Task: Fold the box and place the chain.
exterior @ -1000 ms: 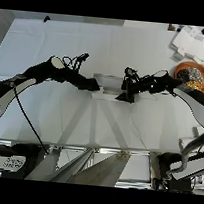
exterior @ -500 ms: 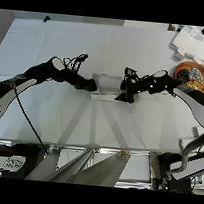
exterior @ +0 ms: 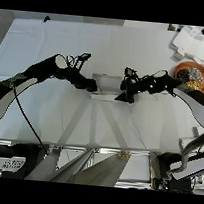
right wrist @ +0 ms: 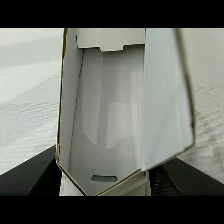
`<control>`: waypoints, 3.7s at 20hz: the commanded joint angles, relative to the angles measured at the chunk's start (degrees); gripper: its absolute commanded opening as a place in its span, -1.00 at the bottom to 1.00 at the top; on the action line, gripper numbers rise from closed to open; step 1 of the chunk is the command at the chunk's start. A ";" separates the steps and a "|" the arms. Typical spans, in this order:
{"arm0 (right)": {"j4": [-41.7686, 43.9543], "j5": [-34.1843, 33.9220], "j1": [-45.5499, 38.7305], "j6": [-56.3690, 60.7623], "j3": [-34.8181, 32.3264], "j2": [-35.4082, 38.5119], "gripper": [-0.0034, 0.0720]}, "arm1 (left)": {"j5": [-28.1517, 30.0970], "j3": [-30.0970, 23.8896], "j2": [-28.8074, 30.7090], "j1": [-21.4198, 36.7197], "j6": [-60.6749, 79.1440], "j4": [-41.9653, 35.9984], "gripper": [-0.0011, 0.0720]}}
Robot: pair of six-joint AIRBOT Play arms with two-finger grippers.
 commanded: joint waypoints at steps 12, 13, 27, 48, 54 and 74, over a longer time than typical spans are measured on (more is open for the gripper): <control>0.02 0.00 0.00 0.00 0.04 -0.02 0.30 | -4.57 5.97 -1.29 -6.60 -24.04 17.25 0.08; 0.02 0.00 0.00 0.00 0.04 -0.02 0.30 | -5.22 6.80 -1.90 -6.97 -25.38 17.22 0.04; 0.00 0.00 0.00 0.00 0.04 -0.02 0.30 | -12.20 11.98 -7.08 -12.33 -44.00 24.50 -0.24; 0.00 0.00 0.00 0.00 0.04 -0.02 0.30 | -10.16 12.07 -5.09 -12.87 -43.76 27.23 -0.19; 0.00 0.00 0.00 0.00 0.04 -0.02 0.30 | -15.58 12.07 0.13 -11.08 -38.10 22.99 0.45; 0.00 0.00 0.00 0.00 0.04 -0.02 0.30 | -5.84 -4.07 4.35 6.40 79.78 -0.39 0.95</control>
